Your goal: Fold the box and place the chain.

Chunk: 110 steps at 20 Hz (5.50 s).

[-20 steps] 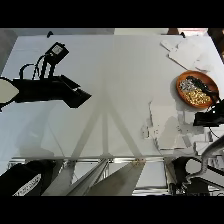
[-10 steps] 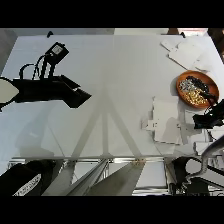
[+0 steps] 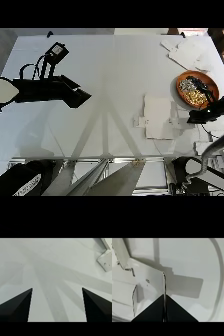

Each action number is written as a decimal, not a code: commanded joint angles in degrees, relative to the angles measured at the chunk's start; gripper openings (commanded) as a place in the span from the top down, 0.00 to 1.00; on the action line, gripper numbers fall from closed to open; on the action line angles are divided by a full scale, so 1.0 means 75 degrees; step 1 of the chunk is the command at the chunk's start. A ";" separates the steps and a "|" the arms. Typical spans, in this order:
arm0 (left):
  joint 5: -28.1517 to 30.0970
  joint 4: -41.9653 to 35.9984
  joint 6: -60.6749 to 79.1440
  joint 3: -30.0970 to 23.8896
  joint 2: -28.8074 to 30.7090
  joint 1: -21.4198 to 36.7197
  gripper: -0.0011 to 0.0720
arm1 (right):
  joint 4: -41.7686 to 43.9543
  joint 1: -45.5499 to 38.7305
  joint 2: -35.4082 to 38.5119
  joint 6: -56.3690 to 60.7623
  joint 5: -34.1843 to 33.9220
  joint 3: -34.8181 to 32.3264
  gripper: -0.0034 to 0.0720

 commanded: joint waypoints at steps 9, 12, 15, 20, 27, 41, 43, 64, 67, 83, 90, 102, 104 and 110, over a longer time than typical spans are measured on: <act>0.0000 0.0000 0.0003 0.0000 0.0003 -0.0003 0.03 | 0.4019 0.2946 0.0079 -0.1629 -0.3112 -0.0009 0.93; 0.0000 0.0000 0.0003 0.0000 0.0006 -0.0003 0.03 | 0.4019 0.4132 -0.0082 -0.1571 -0.4363 -0.0023 0.94; 0.0000 0.0000 0.0003 0.0000 0.0003 -0.0003 0.03 | 0.4016 0.5217 -0.0539 -0.1443 -0.5301 -0.0076 0.94; 0.0000 0.0000 0.0003 0.0000 0.0003 -0.0003 0.03 | 0.4007 0.6318 -0.1227 -0.0367 -0.6738 -0.0128 0.94; 0.0000 0.0000 0.0003 0.0000 0.0006 -0.0003 0.03 | 0.3267 0.6091 -0.1209 0.0699 -0.6747 -0.0128 0.94; 0.0000 0.0000 0.0003 0.0000 0.0003 -0.0003 0.03 | 0.2550 0.5368 -0.0799 0.0201 -0.5712 -0.0128 0.93; 0.0000 0.0000 0.0003 0.0000 0.0003 -0.0003 0.03 | 0.2530 0.5368 -0.0796 0.0198 -0.5595 -0.0128 0.93; 0.0166 -0.0545 0.0000 0.0000 0.0003 -0.0003 0.03 | 0.2527 0.5368 -0.0796 0.0198 -0.5598 -0.0128 0.93; 0.0274 -0.0586 0.0003 0.0000 -0.0012 -0.0003 0.03 | 0.2527 0.5368 -0.0796 0.0198 -0.5598 -0.0128 0.93; 0.0994 -0.1282 0.0178 0.0469 -0.2157 0.0991 0.41 | 0.2527 0.5368 -0.0799 0.0198 -0.5595 -0.0128 0.93; -0.1568 -0.1428 0.1145 0.4124 -0.5922 0.1105 0.02 | 0.2527 0.5368 -0.0796 0.0198 -0.5598 -0.0128 0.93; -0.1122 -0.2110 0.2381 0.5085 -0.7522 0.0513 0.03 | 0.2527 0.5368 -0.0796 0.0198 -0.5595 -0.0128 0.93; -0.1387 -0.2130 0.2471 0.5085 -0.7568 0.0423 0.03 | 0.2527 0.5368 -0.0796 0.0198 -0.5598 -0.0128 0.93; -0.2439 -0.2124 0.3602 0.5085 -0.7597 0.0323 0.14 | 0.2527 0.5368 -0.0799 0.0198 -0.5598 -0.0128 0.93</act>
